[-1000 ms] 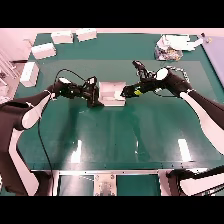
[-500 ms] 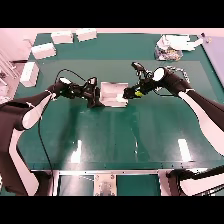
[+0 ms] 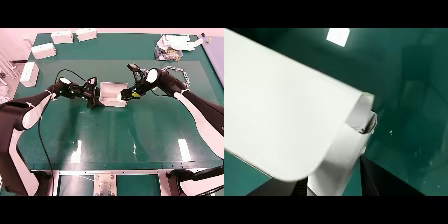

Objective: Fold the box and place the chain.

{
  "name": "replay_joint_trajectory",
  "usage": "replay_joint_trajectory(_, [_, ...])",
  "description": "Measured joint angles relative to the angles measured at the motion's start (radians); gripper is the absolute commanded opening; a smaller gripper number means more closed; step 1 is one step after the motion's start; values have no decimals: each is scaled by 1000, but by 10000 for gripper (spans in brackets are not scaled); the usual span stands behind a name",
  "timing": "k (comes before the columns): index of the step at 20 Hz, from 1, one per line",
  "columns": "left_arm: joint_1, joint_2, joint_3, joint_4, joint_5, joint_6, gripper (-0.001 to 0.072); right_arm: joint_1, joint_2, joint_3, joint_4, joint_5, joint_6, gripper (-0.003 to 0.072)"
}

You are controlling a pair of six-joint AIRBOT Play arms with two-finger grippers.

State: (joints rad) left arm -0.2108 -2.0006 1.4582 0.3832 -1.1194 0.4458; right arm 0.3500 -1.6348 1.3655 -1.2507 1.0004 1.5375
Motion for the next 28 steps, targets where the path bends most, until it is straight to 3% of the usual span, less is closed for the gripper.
replay_joint_trajectory(7, [0, 0, 0, 0, -1, 0, 353, 60, 0, 40, -161, 37, 169, 365])
replay_joint_trajectory(28, [0, 0, 0, 0, -7, -2, 353, 135, -98, 123, -352, 97, 418, 322])
